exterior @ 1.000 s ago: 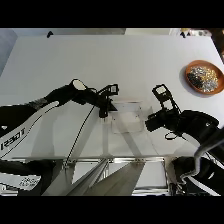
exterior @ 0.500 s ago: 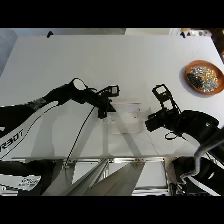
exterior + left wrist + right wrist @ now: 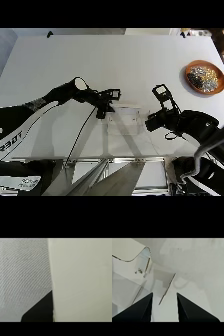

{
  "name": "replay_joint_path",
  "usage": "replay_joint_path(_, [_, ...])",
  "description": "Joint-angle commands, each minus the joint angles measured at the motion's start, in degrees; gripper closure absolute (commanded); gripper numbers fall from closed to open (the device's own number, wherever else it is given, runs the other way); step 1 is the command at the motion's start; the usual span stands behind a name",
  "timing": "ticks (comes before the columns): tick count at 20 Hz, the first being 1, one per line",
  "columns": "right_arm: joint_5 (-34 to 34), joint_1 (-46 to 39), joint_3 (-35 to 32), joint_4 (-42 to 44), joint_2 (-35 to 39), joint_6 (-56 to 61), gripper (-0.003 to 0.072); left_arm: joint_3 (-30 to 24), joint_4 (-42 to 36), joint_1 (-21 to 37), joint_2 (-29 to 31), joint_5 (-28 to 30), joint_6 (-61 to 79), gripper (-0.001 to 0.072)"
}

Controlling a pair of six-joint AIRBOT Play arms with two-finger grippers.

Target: Fold the box and place the chain.

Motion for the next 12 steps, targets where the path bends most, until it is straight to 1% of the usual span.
replay_joint_path(1, [0.04,0.07,0.07,0.04,0.02,0.02,0.0344,0.07,0.04,-0.17,0.04,0.46,0.42,0.0703])
replay_joint_path(12, [0.07,0.07,0.07,0.26,0.02,0.02,0.0345,0.07,0.02,-0.17,0.04,0.42,0.00,0.0700])
